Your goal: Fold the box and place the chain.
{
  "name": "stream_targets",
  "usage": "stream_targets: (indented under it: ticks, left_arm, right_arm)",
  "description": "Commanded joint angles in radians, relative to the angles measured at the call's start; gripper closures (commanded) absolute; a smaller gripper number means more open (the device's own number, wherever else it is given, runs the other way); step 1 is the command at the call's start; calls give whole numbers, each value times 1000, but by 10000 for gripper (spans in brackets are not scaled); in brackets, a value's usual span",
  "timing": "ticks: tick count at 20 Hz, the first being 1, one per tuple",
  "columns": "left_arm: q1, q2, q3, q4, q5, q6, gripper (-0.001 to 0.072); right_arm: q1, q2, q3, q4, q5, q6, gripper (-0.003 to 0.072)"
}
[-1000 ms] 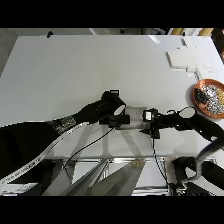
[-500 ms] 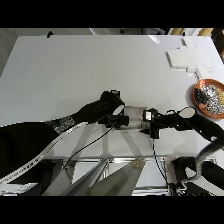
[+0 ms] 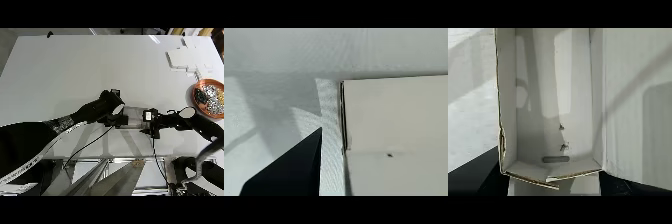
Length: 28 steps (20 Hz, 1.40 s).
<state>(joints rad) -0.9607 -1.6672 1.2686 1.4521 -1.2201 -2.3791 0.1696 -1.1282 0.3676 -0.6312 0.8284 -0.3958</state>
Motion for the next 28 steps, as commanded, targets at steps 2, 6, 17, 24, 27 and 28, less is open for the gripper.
stream_targets:
  ticks: [2, 6, 17, 24, 27, 28]
  left_arm:
    - [10, 31, 1, -9, -13, 111, 493]
    - [42, 96, 1, -80, -61, 388, 474]
    - [289, 455, -358, -315, 88, 1656, 18]
    - [453, 380, -608, -668, 409, 2483, 80]
    - [440, 320, -608, -816, 436, 2614, 151]
    - [428, 314, -607, -853, 435, 2644, 149]
  right_arm:
    - [0, 0, 0, 3, 5, 2, 283]
    - [0, 0, 0, 3, 5, 2, 283]
    - [0, 0, 0, 3, 5, 2, 283]
    - [0, 0, 0, 3, 5, 2, 283]
    - [0, 0, 0, 3, 5, 2, 283]
    - [0, 0, 0, 3, 5, 2, 283]
